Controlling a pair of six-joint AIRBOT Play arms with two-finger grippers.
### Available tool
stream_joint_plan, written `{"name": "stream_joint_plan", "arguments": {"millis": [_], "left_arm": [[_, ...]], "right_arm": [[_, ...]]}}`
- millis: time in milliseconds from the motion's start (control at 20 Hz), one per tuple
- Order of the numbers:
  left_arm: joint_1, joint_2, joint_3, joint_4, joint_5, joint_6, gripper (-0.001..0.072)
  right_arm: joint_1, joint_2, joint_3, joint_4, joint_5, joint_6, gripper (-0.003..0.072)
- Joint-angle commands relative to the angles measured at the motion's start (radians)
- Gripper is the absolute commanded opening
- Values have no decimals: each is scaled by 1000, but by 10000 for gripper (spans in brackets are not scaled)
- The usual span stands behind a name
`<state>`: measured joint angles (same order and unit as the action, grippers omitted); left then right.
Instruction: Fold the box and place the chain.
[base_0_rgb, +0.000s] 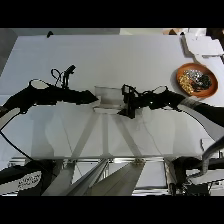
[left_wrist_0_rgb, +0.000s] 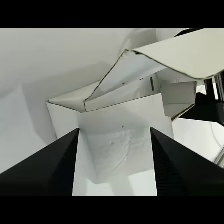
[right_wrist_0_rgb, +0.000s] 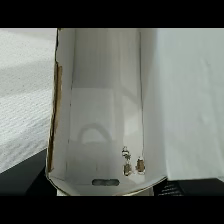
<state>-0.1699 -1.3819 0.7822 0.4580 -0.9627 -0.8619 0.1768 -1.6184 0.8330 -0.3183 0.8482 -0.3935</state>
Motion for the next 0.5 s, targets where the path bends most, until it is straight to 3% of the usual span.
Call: {"name": "stream_joint_plan", "arguments": {"millis": [0, 450], "left_arm": [[-1, -1, 0, -19, -2, 3, 493], [-69, -37, 0, 121, 29, 12, 498]], "right_arm": [[0, 0, 0, 0, 0, 0, 516], [0, 0, 0, 0, 0, 0, 516]]}}
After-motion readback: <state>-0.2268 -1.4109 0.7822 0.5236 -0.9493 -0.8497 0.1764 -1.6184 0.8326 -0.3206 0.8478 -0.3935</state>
